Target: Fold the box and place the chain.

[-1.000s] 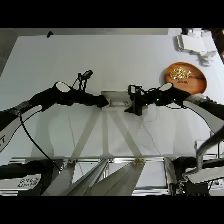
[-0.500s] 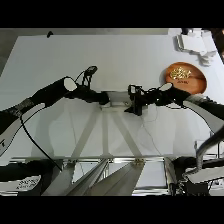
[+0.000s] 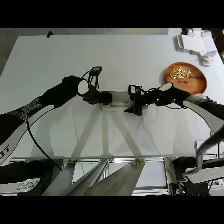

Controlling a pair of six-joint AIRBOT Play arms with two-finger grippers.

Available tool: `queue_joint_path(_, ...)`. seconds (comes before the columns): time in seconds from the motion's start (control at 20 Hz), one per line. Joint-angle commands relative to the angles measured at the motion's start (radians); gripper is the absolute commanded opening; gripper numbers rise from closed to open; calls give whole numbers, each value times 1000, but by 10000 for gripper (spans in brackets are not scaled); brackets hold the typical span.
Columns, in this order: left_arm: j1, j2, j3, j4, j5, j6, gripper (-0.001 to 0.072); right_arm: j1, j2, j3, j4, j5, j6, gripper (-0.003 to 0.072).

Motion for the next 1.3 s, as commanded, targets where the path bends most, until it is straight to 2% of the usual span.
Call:
queue_joint_path(0.0,-43,-1,5,48,32,-142,512,1,1,0,0,0,0,543)
queue_joint_path(0.3,-117,-24,5,319,-22,-325,491,1,1,0,0,0,0,543)
queue_joint_path(0.35,-121,-29,5,346,-29,-343,446,1,1,0,0,0,0,543)
queue_joint_path(0.4,-124,-35,5,356,-28,-357,417,1,1,0,0,0,0,543)
queue_joint_path(0.55,-132,-48,5,366,-28,-367,416,1,1,0,0,0,0,543)
queue_joint_path(0.65,-142,-50,6,389,-27,-386,362,1,1,0,0,0,0,543)
queue_joint_path(0.8,-157,-51,6,445,-25,-498,338,1,1,0,0,0,0,543)
queue_joint_path(0.85,-160,-53,6,445,-25,-510,310,1,1,0,0,0,0,543)
queue_joint_path(0.9,-161,-57,6,442,-26,-508,240,1,1,0,0,0,0,543)
queue_joint_path(1.05,-172,-75,6,406,-24,-509,211,1,1,0,0,0,0,543)
queue_joint_path(1.1,-175,-81,7,396,-24,-509,171,1,1,0,0,0,0,543)
queue_joint_path(1.15,-175,-84,7,391,-26,-508,42,1,1,0,0,0,0,543)
queue_joint_path(1.2,-176,-84,8,385,-25,-504,9,1,1,0,0,0,0,543)
queue_joint_path(1.25,-176,-84,8,385,-25,-504,8,1,1,0,0,0,0,543)
